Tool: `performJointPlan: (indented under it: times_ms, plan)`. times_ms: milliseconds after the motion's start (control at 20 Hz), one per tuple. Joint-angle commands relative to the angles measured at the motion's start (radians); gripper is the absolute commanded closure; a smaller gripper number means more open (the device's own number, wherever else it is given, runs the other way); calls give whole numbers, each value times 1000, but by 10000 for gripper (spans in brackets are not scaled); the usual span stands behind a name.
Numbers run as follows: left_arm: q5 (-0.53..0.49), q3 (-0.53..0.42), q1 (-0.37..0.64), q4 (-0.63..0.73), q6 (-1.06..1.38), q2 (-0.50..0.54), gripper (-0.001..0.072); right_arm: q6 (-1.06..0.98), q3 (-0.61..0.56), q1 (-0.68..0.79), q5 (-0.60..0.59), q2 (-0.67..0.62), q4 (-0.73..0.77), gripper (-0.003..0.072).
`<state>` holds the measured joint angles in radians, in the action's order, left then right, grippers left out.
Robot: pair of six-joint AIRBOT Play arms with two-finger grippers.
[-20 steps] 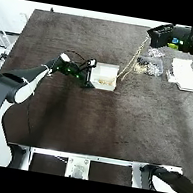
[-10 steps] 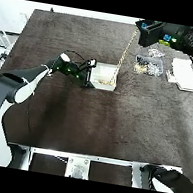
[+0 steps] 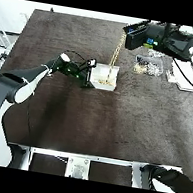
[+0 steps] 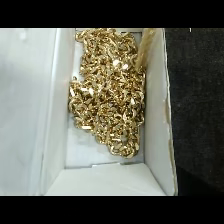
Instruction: Fold the box and place the chain.
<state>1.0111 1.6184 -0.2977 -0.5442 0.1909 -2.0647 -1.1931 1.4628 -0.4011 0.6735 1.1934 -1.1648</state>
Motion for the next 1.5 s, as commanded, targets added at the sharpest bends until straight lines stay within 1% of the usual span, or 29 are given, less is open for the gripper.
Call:
performJointPlan:
  times_ms: [0,150,400,600,700,1200,1450]
  plan:
    - [0,0,0,0,0,0,309,2,-2,-2,-47,35,-9,674]
    - [0,0,0,0,0,0,309,1,1,-2,-92,35,-109,674]
    - [0,0,0,0,0,0,309,-16,37,-1,-90,28,-266,674]
    - [0,0,0,0,0,0,309,-133,47,0,-66,9,-443,675]
    - [0,0,0,0,0,0,308,-170,48,-1,-51,9,-502,674]
    - [0,0,0,0,0,0,309,-220,50,-3,-26,9,-485,674]
    - [0,0,0,0,0,0,309,-239,52,-33,-15,9,-485,674]
